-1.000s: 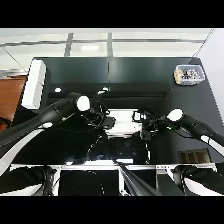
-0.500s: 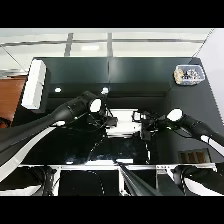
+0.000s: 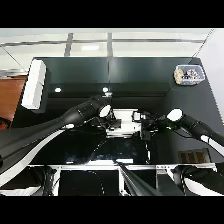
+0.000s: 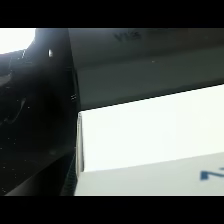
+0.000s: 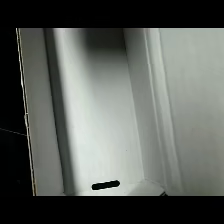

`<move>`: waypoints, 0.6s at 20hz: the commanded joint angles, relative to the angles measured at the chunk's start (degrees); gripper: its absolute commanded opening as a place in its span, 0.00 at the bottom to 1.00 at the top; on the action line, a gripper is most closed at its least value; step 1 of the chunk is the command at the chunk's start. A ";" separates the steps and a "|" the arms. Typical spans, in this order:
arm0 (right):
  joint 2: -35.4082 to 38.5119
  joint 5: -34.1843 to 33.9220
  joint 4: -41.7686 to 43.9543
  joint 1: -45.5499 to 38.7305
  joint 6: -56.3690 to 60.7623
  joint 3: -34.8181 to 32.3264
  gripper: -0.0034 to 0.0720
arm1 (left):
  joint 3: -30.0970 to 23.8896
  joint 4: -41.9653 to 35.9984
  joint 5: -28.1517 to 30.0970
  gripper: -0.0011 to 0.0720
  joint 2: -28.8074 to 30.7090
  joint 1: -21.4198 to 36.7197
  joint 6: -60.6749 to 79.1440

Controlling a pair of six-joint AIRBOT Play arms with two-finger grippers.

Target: Fold the box and place the chain.

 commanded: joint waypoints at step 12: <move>0.00 0.02 -0.02 0.04 0.00 -0.02 0.66 | 0.70 0.39 0.11 0.29 -0.35 -0.39 -3.26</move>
